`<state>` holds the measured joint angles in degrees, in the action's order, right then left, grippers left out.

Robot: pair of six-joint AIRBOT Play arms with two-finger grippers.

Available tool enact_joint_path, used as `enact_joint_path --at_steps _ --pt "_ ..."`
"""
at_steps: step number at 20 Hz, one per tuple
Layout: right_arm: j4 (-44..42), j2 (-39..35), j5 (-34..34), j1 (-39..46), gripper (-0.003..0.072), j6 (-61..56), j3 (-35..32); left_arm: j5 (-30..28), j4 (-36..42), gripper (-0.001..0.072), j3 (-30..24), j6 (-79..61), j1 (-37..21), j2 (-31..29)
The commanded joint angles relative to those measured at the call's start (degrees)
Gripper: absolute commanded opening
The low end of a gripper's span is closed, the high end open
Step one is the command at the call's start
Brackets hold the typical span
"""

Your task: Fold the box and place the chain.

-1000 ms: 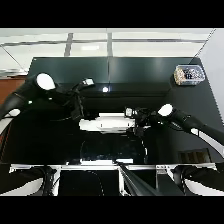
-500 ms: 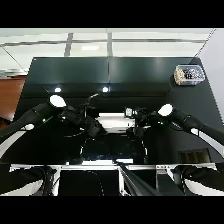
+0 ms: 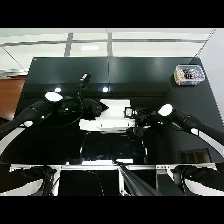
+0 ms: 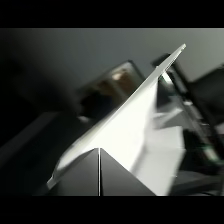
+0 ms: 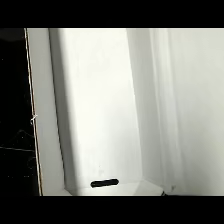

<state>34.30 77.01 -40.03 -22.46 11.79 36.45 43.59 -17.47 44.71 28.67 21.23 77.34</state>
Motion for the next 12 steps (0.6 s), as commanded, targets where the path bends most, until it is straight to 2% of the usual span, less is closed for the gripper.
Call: enact_joint_path --at_steps 1,3,4,8,10,12 --pt "0.02 0.04 -0.02 -0.07 0.0137 0.0 0.02 -6.4 -11.78 0.0025 1.09 4.74 0.66 2.23" --pt "0.02 0.04 -0.02 -0.07 0.0137 0.0 0.02 -2.4 -20.7 0.0025 2.16 10.99 1.25 4.94" --pt "0.02 0.04 -0.02 -0.07 0.0137 0.0 0.02 -1.01 -22.77 0.0025 2.49 12.26 1.38 5.97" --pt "0.02 0.04 -0.02 -0.07 0.0136 0.0 0.04 2.6 -22.75 0.0025 4.24 10.56 1.33 7.08" --pt "0.0 0.04 -0.02 -0.07 0.0137 0.0 0.02 3.56 -22.77 0.0025 7.39 10.69 -0.5 5.64" --pt "0.0 0.04 -0.02 -0.07 0.0137 0.0 0.04 7.06 -22.8 0.0024 10.23 12.44 -3.23 2.1"
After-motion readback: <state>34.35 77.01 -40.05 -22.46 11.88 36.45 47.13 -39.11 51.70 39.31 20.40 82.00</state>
